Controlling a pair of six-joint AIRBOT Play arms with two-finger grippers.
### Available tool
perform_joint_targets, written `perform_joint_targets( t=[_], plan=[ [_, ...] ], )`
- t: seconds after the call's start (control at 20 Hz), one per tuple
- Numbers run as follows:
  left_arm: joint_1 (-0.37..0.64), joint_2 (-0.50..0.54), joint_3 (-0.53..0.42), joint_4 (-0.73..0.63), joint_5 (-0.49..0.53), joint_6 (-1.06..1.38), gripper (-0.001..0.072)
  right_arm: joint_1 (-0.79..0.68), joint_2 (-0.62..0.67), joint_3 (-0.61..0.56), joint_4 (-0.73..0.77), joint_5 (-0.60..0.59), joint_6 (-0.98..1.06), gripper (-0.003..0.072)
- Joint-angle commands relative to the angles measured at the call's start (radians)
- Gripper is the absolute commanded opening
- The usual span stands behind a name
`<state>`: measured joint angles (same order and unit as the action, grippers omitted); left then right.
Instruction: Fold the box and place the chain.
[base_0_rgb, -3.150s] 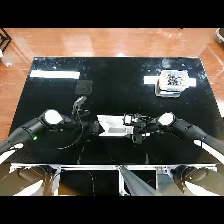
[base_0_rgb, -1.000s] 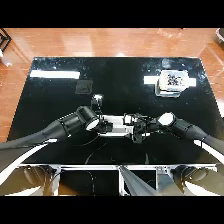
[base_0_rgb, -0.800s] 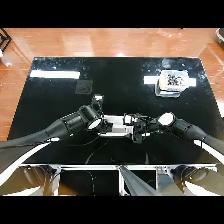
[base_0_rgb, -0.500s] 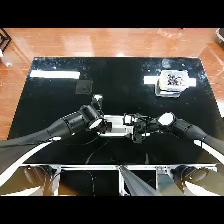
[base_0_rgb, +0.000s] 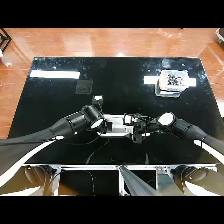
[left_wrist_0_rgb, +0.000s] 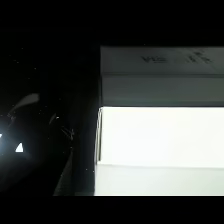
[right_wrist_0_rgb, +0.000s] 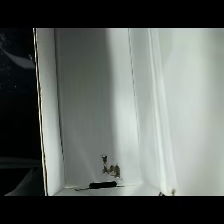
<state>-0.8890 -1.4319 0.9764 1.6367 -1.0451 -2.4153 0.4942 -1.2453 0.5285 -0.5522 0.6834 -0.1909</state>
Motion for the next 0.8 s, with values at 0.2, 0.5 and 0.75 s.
perform_joint_targets(
  t=[0.2,0.5,0.75],
  plan=[
    [0.000,-0.008,0.031,0.017,0.000,-0.001,0.0431,0.000,-0.001,0.000,0.000,0.000,0.000,0.0415],
    [0.006,-0.019,0.035,0.013,-0.019,-0.001,0.0431,0.000,-0.001,0.000,0.000,0.000,0.000,0.0415],
    [0.007,-0.039,0.037,-0.006,-0.016,0.006,0.0431,0.000,-0.001,0.000,0.000,0.000,0.000,0.0415]
  ],
)
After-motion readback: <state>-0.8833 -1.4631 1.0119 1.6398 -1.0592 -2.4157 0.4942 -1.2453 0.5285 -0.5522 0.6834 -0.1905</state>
